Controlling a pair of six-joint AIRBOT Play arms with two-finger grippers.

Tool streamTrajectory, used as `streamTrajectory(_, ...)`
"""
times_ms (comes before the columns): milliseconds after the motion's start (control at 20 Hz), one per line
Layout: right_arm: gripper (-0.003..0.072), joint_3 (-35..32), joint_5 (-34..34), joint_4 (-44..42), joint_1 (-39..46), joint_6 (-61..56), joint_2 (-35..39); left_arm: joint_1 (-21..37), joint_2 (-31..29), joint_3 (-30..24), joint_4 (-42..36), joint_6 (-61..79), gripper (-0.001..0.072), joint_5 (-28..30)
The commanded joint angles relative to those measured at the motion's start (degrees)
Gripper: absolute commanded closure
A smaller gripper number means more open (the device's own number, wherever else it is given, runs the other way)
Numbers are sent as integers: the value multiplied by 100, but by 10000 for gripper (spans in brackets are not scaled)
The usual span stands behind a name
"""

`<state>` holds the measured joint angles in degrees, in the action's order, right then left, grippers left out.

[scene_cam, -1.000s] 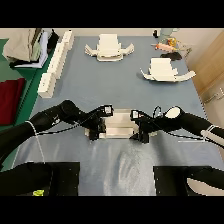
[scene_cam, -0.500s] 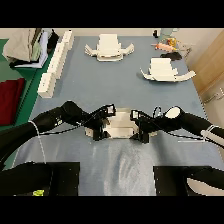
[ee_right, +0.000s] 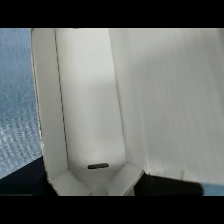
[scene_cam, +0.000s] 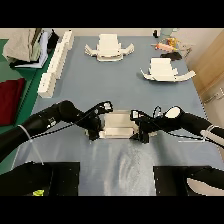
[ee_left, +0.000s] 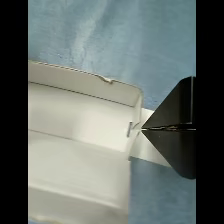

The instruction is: Fold the box.

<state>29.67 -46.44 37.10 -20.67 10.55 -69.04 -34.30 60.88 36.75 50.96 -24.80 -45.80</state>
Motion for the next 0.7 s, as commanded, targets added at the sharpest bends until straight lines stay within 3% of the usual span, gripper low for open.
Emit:
streamTrajectory(0,146,0,0,0,-2,2,-4,13,-817,96,730,-2389,692,-763)
streamTrajectory(150,146,0,0,0,-2,2,-4,13,-1722,94,1176,-4411,692,-968)
streamTrajectory(250,146,0,0,-2,-2,2,-4,44,-2065,90,2339,-6472,692,-1137)
streamTrajectory(350,146,0,0,-2,-2,2,-4,269,-2072,76,3672,-8421,692,-1797)
streamTrajectory(500,146,0,0,0,-2,2,-4,713,-1976,-210,3436,-8577,691,-1961)
streamTrajectory(650,146,0,0,0,-2,2,-4,787,-1827,-649,2555,-8378,692,-1445)
